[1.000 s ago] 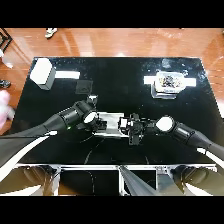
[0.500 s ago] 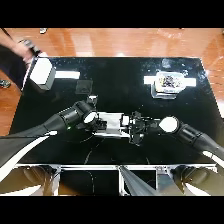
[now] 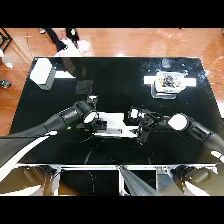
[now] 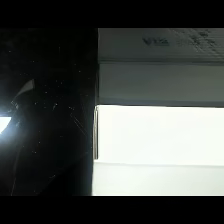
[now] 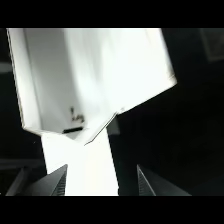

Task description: Fold the box and place the chain.

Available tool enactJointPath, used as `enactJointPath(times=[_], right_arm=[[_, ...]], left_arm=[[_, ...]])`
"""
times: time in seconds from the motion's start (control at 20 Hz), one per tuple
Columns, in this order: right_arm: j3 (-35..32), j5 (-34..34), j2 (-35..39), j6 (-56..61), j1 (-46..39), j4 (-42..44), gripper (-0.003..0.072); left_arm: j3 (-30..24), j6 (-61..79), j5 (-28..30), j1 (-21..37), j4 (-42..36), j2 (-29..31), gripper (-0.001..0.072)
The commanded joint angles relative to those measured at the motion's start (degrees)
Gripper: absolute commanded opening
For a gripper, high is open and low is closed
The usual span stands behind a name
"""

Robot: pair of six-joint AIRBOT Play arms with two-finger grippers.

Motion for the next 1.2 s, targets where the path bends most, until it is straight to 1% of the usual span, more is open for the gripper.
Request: enactJointPath(times=[0.0,0.15,0.35,0.4,0.45,0.55,0.8,0.9,1.0,1.15], right_arm=[[0.0,-1.4,-3.2,-0.6,2.4,-0.6,0.0473],[0.0,-6.9,-5.6,-4.1,6.2,0.2,0.0473],[0.0,-8.2,-7.5,-10.0,8.2,6.2,0.0470],[0.0,-8.2,-7.7,-10.9,8.1,7.1,0.0356],[0.0,-8.5,-7.7,-11.0,8.1,7.2,0.0209],[0.0,-8.7,-7.7,-11.0,8.1,7.2,0.0200],[0.0,-9.0,-7.8,-11.1,9.0,10.6,0.0199],[0.0,-11.6,-8.1,-11.0,10.6,11.0,0.0199],[0.0,-14.6,-9.4,-11.0,12.3,13.2,0.0200],[0.0,-17.6,-10.3,-11.0,13.1,14.7,0.0200]], left_arm=[[0.0,0.0,0.0,0.0,0.0,0.0,0.0027],[0.0,0.0,0.0,0.0,0.0,0.0,0.0027],[0.0,0.0,0.0,0.0,0.0,0.0,0.0027],[0.0,0.0,0.0,0.0,0.0,0.0,0.0027],[0.0,0.0,0.0,0.0,0.1,0.0,0.0027],[0.0,0.0,0.0,0.0,0.1,0.0,0.0027],[0.0,0.0,0.0,0.0,0.1,0.0,0.0027],[0.0,0.0,0.0,0.0,0.0,0.0,0.0027],[0.0,0.0,0.0,0.0,0.0,0.0,0.0027],[0.0,0.0,0.0,0.0,0.0,0.0,0.0027]])
